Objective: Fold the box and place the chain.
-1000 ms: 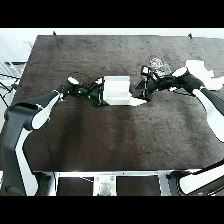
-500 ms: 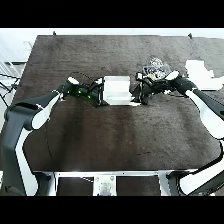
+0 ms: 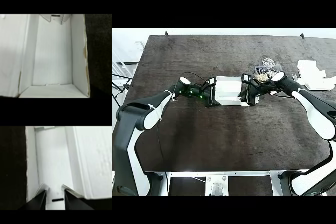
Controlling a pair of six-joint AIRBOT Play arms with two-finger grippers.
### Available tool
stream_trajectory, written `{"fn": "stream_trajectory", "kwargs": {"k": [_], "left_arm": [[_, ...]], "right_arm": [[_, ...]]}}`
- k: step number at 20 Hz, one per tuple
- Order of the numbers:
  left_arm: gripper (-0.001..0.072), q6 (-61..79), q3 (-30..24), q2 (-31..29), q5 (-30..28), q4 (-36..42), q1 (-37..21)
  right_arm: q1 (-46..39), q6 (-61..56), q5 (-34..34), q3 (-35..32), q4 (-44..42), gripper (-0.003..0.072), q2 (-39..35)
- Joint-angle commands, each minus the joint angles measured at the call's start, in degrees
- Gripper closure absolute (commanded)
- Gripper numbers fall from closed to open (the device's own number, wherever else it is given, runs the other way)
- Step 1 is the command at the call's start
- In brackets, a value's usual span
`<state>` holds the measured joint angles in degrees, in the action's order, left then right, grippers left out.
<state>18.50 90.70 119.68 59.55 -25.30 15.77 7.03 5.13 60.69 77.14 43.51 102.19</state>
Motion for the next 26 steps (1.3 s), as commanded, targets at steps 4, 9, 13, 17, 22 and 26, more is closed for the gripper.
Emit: {"fn": "stream_trajectory", "kwargs": {"k": [4,9,13,17,22,26], "left_arm": [[0.0298,-0.09,-0.02,0.04,-0.11,0.09,0.02],[0.0298,-0.09,-0.02,0.04,-0.11,0.09,0.02],[0.0298,-0.09,-0.02,0.04,-0.11,0.09,0.02],[0.0298,-0.09,-0.02,0.04,-0.11,0.09,0.02],[0.0298,-0.09,-0.02,0.04,-0.11,0.09,0.02],[0.0298,-0.09,-0.02,0.04,-0.11,0.09,0.02]], "right_arm": [[2.01,0.11,-4.35,0.02,-1.49,0.0353,0.72],[1.05,-0.15,-4.5,0.0,-1.46,0.0189,0.72],[0.98,-0.17,-4.48,0.02,-1.22,0.0366,0.68],[0.98,-6.03,-2.1,0.02,5.64,0.0676,-0.17],[0.72,-15.87,-2.12,0.02,11.63,0.0676,-5.97],[-2.51,-27.17,-2.12,0.02,11.61,0.0677,-11.91]]}}
